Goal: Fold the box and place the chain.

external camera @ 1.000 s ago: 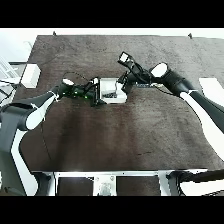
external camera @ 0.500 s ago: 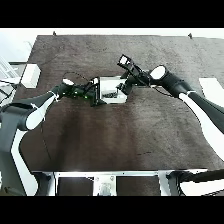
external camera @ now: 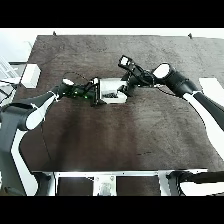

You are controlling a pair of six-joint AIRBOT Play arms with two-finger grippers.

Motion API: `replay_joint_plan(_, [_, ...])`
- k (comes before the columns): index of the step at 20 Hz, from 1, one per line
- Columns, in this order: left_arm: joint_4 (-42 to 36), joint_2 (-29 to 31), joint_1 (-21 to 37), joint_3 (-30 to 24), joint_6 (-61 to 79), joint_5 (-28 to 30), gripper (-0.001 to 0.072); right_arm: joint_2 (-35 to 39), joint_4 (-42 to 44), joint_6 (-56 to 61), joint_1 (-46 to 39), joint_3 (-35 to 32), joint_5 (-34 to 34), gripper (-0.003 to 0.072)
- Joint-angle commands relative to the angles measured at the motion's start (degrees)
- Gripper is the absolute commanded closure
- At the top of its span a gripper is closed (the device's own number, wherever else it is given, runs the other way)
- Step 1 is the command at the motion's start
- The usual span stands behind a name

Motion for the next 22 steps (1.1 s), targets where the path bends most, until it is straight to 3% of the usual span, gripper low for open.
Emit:
replay_joint_plan(1, [0.02,0.02,0.00,-0.02,0.02,0.00,0.0420,-1.64,-4.04,8.76,-2.08,1.05,1.42,0.0110])
replay_joint_plan(3, [0.02,0.02,0.00,-0.02,0.02,0.02,0.0420,-1.73,1.14,16.92,-4.15,1.22,2.36,0.0110])
replay_joint_plan(6, [0.02,0.02,0.00,-0.02,0.02,0.02,0.0420,-2.64,12.63,17.57,-5.79,1.20,5.53,0.0110])
replay_joint_plan(8, [0.02,0.02,0.00,-0.02,0.02,0.02,0.0420,-5.29,14.14,19.98,-6.08,1.20,5.68,0.0107])
replay_joint_plan(12, [0.02,0.02,0.00,-0.02,0.02,0.04,0.0420,-10.34,20.83,23.06,-6.86,1.27,13.11,0.0107])
replay_joint_plan(15, [0.02,0.02,0.00,-0.02,0.02,0.00,0.0421,-10.32,21.00,24.26,-7.54,1.44,8.46,0.0107])
replay_joint_plan(19, [0.02,0.02,0.00,-0.02,0.02,0.02,0.0420,-9.86,21.07,28.44,-9.22,4.46,15.67,0.0111])
replay_joint_plan(21, [0.02,0.02,-0.11,-0.02,0.02,-0.15,0.0421,-10.21,20.90,27.96,-8.94,4.96,12.74,0.0119])
replay_joint_plan(22, [0.02,0.02,-0.11,-0.02,0.02,-0.02,0.0421,-10.10,21.00,29.66,-8.94,6.14,16.90,0.0237])
